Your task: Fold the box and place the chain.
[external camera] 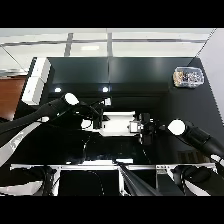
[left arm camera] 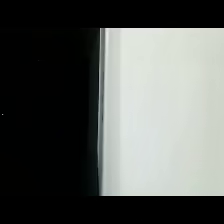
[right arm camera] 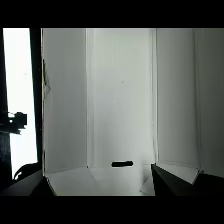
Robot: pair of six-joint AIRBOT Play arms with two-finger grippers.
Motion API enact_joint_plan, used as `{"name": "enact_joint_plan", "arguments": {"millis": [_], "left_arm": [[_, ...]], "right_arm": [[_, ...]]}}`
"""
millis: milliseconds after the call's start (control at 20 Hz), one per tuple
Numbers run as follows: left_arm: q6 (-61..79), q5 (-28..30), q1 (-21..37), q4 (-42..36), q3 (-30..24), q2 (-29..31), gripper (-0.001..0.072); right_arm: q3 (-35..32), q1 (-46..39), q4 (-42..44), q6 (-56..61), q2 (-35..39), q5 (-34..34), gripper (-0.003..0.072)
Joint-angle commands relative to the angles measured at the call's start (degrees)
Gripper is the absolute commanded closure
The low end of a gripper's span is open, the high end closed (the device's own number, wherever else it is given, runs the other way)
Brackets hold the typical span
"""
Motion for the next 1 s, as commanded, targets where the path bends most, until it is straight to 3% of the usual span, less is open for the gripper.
{"name": "enact_joint_plan", "arguments": {"millis": [0,200,700,950], "left_arm": [[0.07,0.02,-0.04,0.00,0.02,-0.02,0.0683],[0.07,0.02,-0.04,0.00,0.02,-0.02,0.0683],[0.07,0.02,-0.04,0.00,0.02,-0.02,0.0683],[0.07,0.02,-0.04,0.00,0.02,-0.02,0.0683]], "right_arm": [[0.66,-0.02,-0.09,0.02,-0.04,-0.02,-0.0025],[0.68,-0.28,0.02,0.72,-0.04,-0.50,-0.0025],[3.10,-7.02,10.45,-4.55,-0.39,1.42,-0.0025],[5.03,-8.48,11.63,-5.46,-4.85,1.44,-0.0025]]}}
